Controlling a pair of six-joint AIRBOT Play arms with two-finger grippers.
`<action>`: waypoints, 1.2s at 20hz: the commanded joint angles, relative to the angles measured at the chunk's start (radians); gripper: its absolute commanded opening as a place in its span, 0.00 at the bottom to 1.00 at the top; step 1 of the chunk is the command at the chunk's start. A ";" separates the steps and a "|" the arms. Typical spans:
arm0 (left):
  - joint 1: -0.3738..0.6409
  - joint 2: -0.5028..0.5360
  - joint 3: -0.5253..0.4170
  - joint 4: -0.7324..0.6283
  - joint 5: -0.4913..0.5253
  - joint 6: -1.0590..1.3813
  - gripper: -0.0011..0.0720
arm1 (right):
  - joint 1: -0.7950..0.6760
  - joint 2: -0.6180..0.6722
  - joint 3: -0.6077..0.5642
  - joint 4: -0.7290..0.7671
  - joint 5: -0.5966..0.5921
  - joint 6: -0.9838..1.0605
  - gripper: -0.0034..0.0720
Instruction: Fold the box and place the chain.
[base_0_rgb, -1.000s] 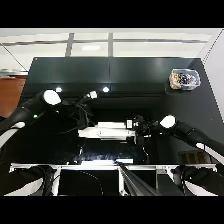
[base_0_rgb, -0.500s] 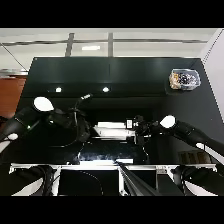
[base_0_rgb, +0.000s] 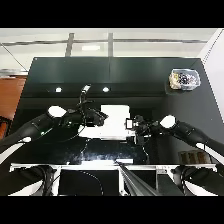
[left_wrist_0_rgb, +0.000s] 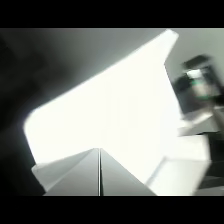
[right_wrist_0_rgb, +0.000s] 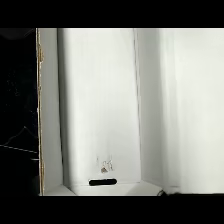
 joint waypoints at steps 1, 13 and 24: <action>-0.016 -0.047 -0.002 0.050 0.020 0.006 0.05 | 0.000 0.000 -0.001 0.000 0.000 0.000 0.76; 0.157 0.195 0.048 0.477 -0.175 -0.002 0.05 | 0.000 0.000 -0.001 0.000 -0.003 0.000 0.76; 0.190 0.113 0.031 0.595 -0.463 0.573 0.99 | 0.000 0.000 -0.001 0.000 0.000 0.000 0.76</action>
